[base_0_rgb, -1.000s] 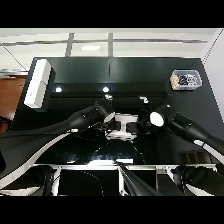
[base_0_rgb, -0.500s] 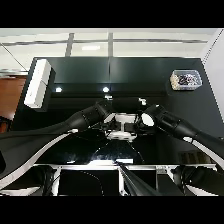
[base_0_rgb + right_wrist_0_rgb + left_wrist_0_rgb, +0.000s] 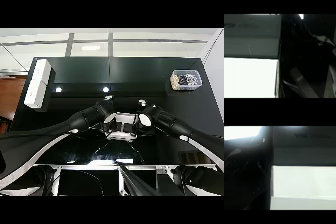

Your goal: Fold the box and place the chain.

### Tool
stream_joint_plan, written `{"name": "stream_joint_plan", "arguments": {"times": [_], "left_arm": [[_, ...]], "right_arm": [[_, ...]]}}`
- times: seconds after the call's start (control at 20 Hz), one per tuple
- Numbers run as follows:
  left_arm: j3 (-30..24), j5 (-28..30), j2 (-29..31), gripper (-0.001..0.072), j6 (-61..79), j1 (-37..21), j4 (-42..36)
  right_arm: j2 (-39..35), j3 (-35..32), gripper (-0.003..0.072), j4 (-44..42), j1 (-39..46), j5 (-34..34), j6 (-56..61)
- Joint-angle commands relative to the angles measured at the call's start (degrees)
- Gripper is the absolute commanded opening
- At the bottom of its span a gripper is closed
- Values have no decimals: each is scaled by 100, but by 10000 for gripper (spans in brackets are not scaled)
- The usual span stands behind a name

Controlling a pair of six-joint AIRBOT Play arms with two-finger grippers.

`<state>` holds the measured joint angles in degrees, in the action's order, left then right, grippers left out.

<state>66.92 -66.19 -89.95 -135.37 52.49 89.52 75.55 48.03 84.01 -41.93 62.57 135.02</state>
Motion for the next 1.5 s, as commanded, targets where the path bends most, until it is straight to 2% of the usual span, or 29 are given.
{"name": "stream_joint_plan", "arguments": {"times": [0.0,0.05,0.3,0.35,0.4,0.5,0.55,0.6,0.65,0.8,0.85,0.9,0.95,1.3,1.45], "left_arm": [[0,-9,-4,29,2,-7,24],[0,-9,-4,29,0,-7,24],[0,-7,-4,29,2,-7,24],[0,-9,-4,29,0,-7,24],[0,-7,-4,29,2,-7,24],[0,-7,-4,29,0,-7,24],[0,-9,-4,29,0,-7,24],[0,-7,-4,29,0,-7,24],[0,-7,-4,29,0,-7,24],[0,-9,-4,29,0,-7,22],[0,-11,-4,29,0,-7,22],[0,-11,-4,29,0,-7,22],[0,-11,-4,29,0,-7,22],[0,-15,-4,29,0,-7,22],[0,-9,-4,29,0,-7,22]], "right_arm": [[11,4,101,15,-4,-13,20],[11,7,45,13,-7,-35,22],[11,7,50,22,-15,-149,46],[11,7,164,24,-15,-177,44],[11,7,211,24,-15,-192,46],[11,7,175,15,-15,-240,50],[11,7,116,17,-15,-245,50],[11,7,99,22,-15,-245,48],[9,7,45,26,-15,-245,46],[7,28,49,31,-13,-245,46],[7,59,70,44,-13,-243,44],[-4,105,239,81,-11,-238,42],[-17,153,312,120,-11,-212,39],[-149,409,317,321,-9,278,-404],[-623,409,317,378,33,326,-787]]}}
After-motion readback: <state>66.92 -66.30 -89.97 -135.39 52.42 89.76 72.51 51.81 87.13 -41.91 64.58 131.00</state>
